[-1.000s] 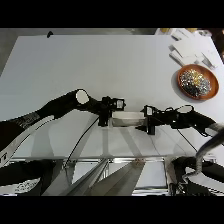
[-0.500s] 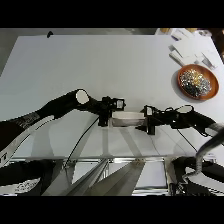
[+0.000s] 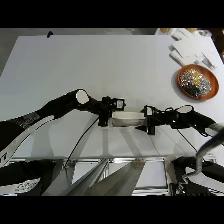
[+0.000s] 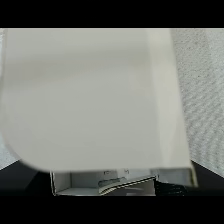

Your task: Fold the box and place the chain.

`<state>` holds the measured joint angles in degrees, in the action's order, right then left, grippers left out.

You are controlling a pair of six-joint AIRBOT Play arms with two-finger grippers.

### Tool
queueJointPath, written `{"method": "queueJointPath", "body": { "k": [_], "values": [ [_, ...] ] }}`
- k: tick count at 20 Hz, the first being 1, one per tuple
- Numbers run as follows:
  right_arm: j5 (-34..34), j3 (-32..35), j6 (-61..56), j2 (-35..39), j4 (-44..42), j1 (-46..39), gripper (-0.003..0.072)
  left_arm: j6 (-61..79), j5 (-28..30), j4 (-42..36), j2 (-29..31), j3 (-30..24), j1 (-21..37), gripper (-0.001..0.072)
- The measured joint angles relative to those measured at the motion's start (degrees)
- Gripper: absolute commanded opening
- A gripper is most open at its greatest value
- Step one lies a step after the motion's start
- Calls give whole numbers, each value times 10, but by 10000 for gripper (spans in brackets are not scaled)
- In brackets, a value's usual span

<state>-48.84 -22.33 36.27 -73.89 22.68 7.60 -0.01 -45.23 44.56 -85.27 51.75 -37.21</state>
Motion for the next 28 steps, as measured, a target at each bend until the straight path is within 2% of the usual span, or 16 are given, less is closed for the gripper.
{"method": "queueJointPath", "body": {
  "k": [2,3,6,7,11,14,15,19,21,24,28],
  "values": [
    [0,0,0,0,0,0,458,0,0,0,0,0,0,13],
    [0,0,0,0,0,0,458,0,0,0,0,0,0,52],
    [0,0,1,0,1,0,458,1,3,7,0,0,0,528],
    [-1,0,2,0,3,0,458,1,-2,3,1,0,0,577],
    [-1,0,1,0,2,0,458,-21,-15,16,7,0,3,575],
    [-1,0,1,0,1,0,458,-76,-25,76,31,0,4,568],
    [0,0,1,0,1,0,458,-101,-27,102,42,0,4,542],
    [2,0,-2,0,-2,0,458,-223,-37,234,103,0,4,266],
    [2,0,-2,0,-2,0,458,-263,-46,282,141,0,4,5],
    [1,0,-1,0,-1,0,458,-293,-75,312,198,0,-3,3],
    [1,0,0,0,0,0,458,-315,-99,263,225,-1,-37,3]
  ]
}}
